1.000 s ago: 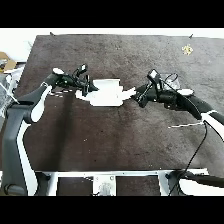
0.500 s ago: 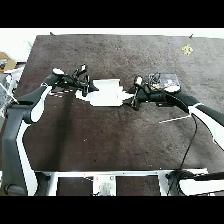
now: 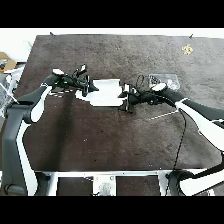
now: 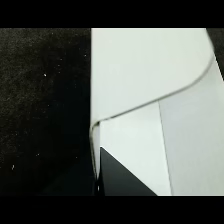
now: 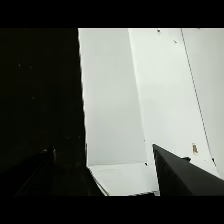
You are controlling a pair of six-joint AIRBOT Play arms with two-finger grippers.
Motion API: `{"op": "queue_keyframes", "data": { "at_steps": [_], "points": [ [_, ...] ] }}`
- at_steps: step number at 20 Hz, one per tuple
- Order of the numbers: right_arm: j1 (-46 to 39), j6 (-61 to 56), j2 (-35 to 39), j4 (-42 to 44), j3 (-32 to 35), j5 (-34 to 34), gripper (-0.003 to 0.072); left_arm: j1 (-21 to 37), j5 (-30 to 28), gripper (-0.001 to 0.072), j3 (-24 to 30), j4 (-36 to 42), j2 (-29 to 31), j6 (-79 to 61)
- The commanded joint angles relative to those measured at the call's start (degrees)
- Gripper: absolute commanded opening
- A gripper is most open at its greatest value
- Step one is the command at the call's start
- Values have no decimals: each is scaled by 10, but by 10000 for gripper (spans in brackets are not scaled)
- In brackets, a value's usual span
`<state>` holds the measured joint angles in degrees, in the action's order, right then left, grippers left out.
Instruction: Fold the box and place the chain.
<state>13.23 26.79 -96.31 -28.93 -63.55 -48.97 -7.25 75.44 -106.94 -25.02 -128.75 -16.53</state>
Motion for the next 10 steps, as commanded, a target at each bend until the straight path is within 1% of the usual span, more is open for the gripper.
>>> {"op": "queue_keyframes", "data": {
  "at_steps": [1,5,6,8,10],
  "points": [
    [22,-12,-9,-49,-6,49,678,0,0,12,0,2,0,0],
    [24,-15,-11,-14,-6,120,677,0,0,12,0,2,0,0],
    [23,-13,-12,-1,-8,123,677,0,0,11,0,2,0,0],
    [17,-13,-11,7,-20,95,677,0,0,11,0,2,0,0],
    [6,-43,-12,7,-41,78,677,0,0,12,0,2,0,0]
  ]
}}
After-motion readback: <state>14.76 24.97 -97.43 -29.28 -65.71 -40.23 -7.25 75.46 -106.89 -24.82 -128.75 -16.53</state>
